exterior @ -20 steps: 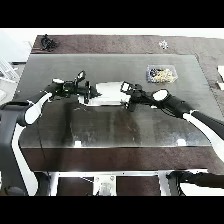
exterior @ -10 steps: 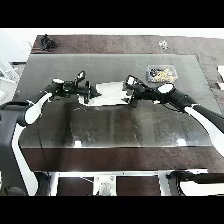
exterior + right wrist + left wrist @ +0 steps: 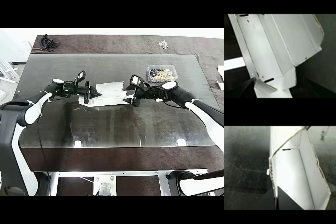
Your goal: Fold the box and place the chain.
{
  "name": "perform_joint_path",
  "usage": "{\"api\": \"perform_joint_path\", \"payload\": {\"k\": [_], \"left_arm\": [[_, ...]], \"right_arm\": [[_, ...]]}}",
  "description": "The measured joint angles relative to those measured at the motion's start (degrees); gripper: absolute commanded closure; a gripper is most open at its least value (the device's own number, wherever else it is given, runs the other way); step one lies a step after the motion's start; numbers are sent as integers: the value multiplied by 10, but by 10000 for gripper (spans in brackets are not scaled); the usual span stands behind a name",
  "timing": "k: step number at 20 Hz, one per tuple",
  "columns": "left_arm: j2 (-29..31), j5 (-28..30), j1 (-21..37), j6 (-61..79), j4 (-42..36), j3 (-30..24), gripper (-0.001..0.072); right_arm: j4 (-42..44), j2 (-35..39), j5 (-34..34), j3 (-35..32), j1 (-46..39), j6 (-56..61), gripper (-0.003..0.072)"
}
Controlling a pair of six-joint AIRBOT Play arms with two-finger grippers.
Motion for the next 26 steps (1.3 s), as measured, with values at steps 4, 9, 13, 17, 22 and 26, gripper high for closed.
{"api": "perform_joint_path", "payload": {"k": [4,9,13,17,22,26], "left_arm": [[0,0,0,0,0,0,690],[0,0,0,0,0,0,690],[0,-1,0,0,0,0,690],[0,-1,0,0,0,0,690],[0,0,0,0,0,0,690],[0,0,0,0,0,0,690]], "right_arm": [[6,-40,41,31,-4,-18,-9],[8,-77,94,59,-8,-25,-9],[7,-85,131,68,-8,-26,-9],[7,-93,146,76,-8,-27,-9],[-1,-123,167,100,-8,-30,-9],[-11,-139,186,118,-8,-31,-9]]}}
